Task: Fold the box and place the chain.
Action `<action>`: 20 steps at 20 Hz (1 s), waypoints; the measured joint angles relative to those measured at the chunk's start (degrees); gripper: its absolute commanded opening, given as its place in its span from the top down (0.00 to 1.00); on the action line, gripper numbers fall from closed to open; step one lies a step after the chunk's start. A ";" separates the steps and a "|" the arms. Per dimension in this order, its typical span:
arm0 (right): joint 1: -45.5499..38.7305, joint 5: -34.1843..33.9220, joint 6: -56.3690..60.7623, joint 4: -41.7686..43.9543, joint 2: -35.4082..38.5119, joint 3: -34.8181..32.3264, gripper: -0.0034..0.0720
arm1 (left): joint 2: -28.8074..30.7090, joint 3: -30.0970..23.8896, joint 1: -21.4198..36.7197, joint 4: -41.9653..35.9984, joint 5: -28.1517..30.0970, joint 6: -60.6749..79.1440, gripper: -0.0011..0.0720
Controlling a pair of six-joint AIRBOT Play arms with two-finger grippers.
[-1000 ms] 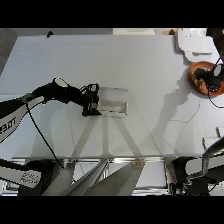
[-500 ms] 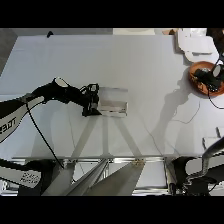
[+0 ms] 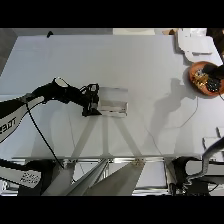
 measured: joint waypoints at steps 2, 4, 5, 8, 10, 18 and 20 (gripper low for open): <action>1.27 5.33 -3.76 1.44 3.37 0.00 0.94 | 0.00 0.00 0.00 -0.02 0.00 0.02 0.63; 3.17 10.54 -6.40 3.02 5.95 0.00 0.94 | 0.00 0.00 0.00 0.00 0.00 0.02 0.63; 4.55 13.11 -7.26 3.52 7.23 0.00 0.94 | 0.00 0.00 0.00 0.00 0.00 0.02 0.63; 9.92 18.56 -8.85 4.66 11.21 0.00 0.94 | 0.00 0.00 0.00 0.00 0.00 0.02 0.63; 14.14 21.20 -8.90 5.55 13.57 0.00 0.94 | 0.00 0.00 0.00 0.00 0.00 0.02 0.63; 34.23 26.29 -3.67 9.05 16.76 -0.02 0.94 | 0.00 0.00 0.00 0.00 0.00 0.02 0.63; 39.36 25.70 -2.91 9.42 16.85 0.00 0.94 | 0.00 0.00 0.00 0.00 0.00 0.02 0.63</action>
